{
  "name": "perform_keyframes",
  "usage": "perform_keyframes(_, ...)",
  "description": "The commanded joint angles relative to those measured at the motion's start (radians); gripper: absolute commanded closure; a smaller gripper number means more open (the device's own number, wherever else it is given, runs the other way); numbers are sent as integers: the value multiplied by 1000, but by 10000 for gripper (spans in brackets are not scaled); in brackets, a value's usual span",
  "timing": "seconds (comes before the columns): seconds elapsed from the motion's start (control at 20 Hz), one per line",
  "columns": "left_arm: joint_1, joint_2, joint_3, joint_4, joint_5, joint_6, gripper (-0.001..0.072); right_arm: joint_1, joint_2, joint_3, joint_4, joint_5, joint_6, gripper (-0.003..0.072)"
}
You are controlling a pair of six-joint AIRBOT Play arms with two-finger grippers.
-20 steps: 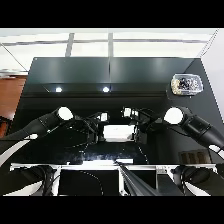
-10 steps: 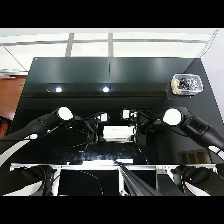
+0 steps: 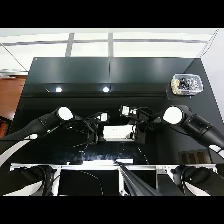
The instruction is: Fold the box and place the chain.
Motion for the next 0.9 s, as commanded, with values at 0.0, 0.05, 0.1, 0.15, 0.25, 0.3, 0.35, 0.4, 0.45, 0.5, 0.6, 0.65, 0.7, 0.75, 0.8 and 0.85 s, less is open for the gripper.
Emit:
perform_keyframes(0.0,0,0,0,1,1,2,342,-1,1,17,7,-1,40,103)
perform_keyframes(0.05,0,0,0,1,1,2,342,-3,1,29,7,5,76,103)
perform_keyframes(0.1,0,0,0,1,1,2,342,-12,1,49,10,27,131,103)
perform_keyframes(0.15,0,0,0,1,1,2,342,-26,2,72,10,62,168,103)
perform_keyframes(0.25,0,0,0,1,1,2,343,-73,8,117,10,132,267,103)
perform_keyframes(0.3,1,0,0,1,1,2,342,-106,16,131,10,158,330,106)
perform_keyframes(0.35,0,0,0,1,1,2,342,-148,23,140,10,182,421,260)
perform_keyframes(0.4,0,0,0,1,1,2,342,-193,28,140,11,202,530,524)
perform_keyframes(0.45,0,0,0,1,1,2,342,-226,28,140,14,231,636,633)
perform_keyframes(0.5,1,0,0,1,1,2,342,-248,28,133,14,257,745,637)
perform_keyframes(0.6,0,0,0,1,1,2,342,-252,27,96,37,271,863,637)
perform_keyframes(0.65,0,0,0,1,1,2,342,-253,21,64,108,261,882,637)
perform_keyframes(0.7,0,0,0,1,1,2,342,-252,8,29,216,239,881,637)
perform_keyframes(0.75,0,0,0,1,1,2,342,-249,-8,-2,329,217,874,637)
perform_keyframes(0.8,0,0,0,1,1,2,342,-244,-27,-24,425,196,841,637)
perform_keyframes(0.85,0,0,0,1,1,2,342,-234,-45,-29,479,182,817,637)
